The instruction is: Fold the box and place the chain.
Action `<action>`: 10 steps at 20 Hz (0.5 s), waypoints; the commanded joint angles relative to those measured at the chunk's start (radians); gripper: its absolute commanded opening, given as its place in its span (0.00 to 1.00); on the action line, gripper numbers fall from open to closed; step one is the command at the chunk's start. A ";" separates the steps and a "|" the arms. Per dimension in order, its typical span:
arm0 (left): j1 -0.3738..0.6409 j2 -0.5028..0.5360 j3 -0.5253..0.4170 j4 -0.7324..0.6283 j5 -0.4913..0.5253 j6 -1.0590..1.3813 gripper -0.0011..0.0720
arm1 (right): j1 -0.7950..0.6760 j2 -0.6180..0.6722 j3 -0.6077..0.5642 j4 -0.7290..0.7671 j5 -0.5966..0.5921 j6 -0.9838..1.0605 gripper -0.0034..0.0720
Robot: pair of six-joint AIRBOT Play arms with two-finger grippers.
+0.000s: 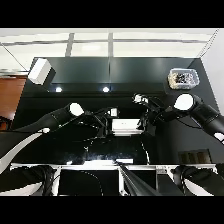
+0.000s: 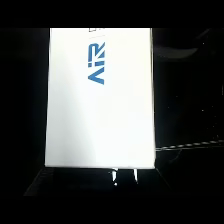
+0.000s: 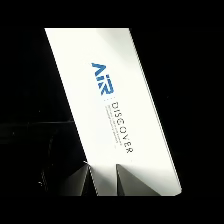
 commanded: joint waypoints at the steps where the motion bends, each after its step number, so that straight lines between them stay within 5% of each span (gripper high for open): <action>1: -0.001 0.001 0.000 0.001 0.000 0.003 0.51 | 0.001 0.001 0.007 0.008 0.020 0.018 0.32; 8: -0.001 0.001 0.000 0.001 0.000 0.003 0.51 | -0.048 0.007 0.061 0.079 0.039 0.082 0.32; 10: -0.001 0.001 0.000 0.001 0.000 0.003 0.51 | -0.082 0.014 0.063 0.143 0.087 0.181 0.21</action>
